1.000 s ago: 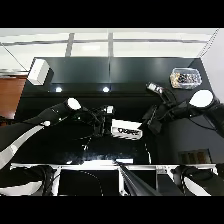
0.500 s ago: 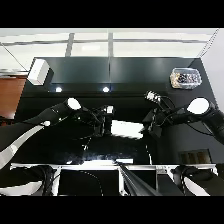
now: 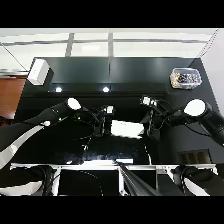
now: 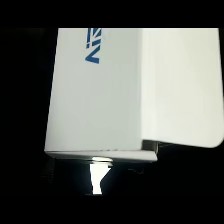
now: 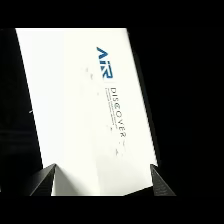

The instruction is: Fold the box and place the chain.

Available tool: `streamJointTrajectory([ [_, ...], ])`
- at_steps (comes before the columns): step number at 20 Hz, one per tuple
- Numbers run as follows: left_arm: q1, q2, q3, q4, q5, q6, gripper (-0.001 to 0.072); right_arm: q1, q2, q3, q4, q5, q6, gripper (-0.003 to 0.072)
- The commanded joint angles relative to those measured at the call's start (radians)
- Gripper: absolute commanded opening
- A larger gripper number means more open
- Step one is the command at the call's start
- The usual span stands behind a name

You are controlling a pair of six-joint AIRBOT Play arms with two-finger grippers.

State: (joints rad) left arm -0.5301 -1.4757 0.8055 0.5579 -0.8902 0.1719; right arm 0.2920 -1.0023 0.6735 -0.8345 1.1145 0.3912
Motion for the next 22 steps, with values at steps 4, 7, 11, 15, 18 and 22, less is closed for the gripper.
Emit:
streamJointTrajectory([
  [4, 0.0, 0.0, 0.001, 0.0, 0.0, 0.0, 0.033, 0.04, 0.0, 0.0, -0.039, -0.043, -0.011, 0.0486],
  [7, 0.0, 0.0, 0.001, 0.0, 0.0, 0.0, 0.033, 0.041, 0.001, 0.0, -0.037, -0.042, -0.011, 0.0305],
  [11, 0.0, 0.0, 0.001, 0.0, 0.0, 0.0, 0.033, 0.043, 0.0, 0.0, -0.038, -0.042, -0.011, 0.0304],
  [15, 0.0, 0.0, 0.001, 0.0, 0.0, 0.0, 0.0329, 0.043, 0.0, 0.0, -0.038, -0.05, -0.01, 0.0302],
  [18, 0.0, 0.0, 0.001, 0.0, 0.0, 0.0, 0.0329, 0.042, 0.0, 0.0, -0.035, -0.054, -0.01, 0.0178],
  [22, 0.0, 0.0, 0.001, 0.0, 0.0, 0.0, 0.033, 0.043, 0.0, 0.0, -0.031, -0.053, -0.01, 0.0179],
])
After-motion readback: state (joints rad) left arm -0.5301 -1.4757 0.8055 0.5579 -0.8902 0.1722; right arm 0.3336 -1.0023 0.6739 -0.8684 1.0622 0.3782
